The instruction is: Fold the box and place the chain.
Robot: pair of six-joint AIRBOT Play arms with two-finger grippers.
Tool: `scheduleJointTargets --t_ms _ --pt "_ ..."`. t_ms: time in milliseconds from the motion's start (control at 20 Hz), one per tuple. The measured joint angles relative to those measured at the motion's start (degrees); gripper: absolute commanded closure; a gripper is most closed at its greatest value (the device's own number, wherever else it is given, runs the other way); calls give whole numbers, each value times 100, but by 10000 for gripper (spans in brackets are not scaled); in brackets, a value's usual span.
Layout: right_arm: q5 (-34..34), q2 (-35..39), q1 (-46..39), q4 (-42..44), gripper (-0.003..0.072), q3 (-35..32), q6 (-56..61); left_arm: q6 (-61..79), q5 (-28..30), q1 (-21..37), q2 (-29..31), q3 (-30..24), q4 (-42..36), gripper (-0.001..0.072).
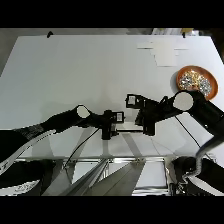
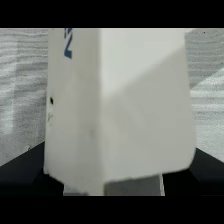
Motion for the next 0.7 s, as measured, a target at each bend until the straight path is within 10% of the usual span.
scheduleJointTargets --t_ms 700 --pt "-284 7 140 -192 608 -291 -2 -13 2 0 0 0 -7 500"
